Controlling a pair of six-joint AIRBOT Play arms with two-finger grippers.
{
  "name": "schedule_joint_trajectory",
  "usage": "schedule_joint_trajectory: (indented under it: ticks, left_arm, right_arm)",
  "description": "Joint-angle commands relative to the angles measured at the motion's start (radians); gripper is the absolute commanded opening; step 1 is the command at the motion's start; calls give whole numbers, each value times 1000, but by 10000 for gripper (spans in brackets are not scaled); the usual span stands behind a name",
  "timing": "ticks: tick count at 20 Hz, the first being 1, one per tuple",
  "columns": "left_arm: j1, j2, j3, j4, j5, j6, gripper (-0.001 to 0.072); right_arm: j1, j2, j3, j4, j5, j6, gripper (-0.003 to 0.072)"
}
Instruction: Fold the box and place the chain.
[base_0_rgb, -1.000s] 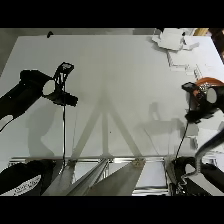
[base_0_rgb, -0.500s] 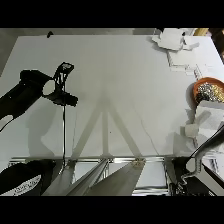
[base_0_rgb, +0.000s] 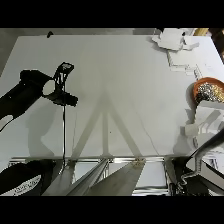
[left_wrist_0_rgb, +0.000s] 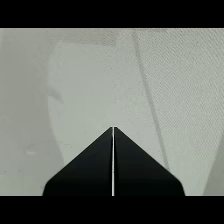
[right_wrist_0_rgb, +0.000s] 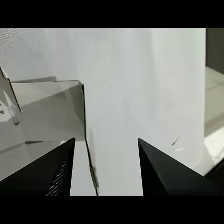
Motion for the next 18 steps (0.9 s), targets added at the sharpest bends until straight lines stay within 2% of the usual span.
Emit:
schedule_joint_trajectory:
  ticks: [1, 2, 3, 5, 7, 12, 15, 18]
  left_arm:
    - [-1, 1, 0, 0, 0, 0, 8]
    - [-1, 1, 0, 0, 0, 0, 8]
    - [-1, 1, 0, 0, 0, 0, 8]
    - [-1, 1, 0, 0, 0, 0, 8]
    - [-1, 1, 0, 0, 0, 0, 8]
    - [-1, 1, 0, 1, 0, 0, 8]
    - [-1, 1, 0, 0, 0, 0, 8]
    - [-1, 1, 0, 0, 0, 0, 8]
  right_arm:
    - [-3, -89, 1, 1, 32, -3, 224]
    - [-3, -95, 1, 10, 50, -3, 105]
    - [5, -87, 1, 15, 66, -3, 49]
    - [58, -38, 1, 28, 101, -3, 37]
    - [153, 40, 1, 111, 161, -6, 17]
    - [413, 206, -8, 414, 336, -15, 16]
    - [572, 336, -79, 606, 323, 6, 15]
    - [755, 459, -185, 726, 263, 84, 16]
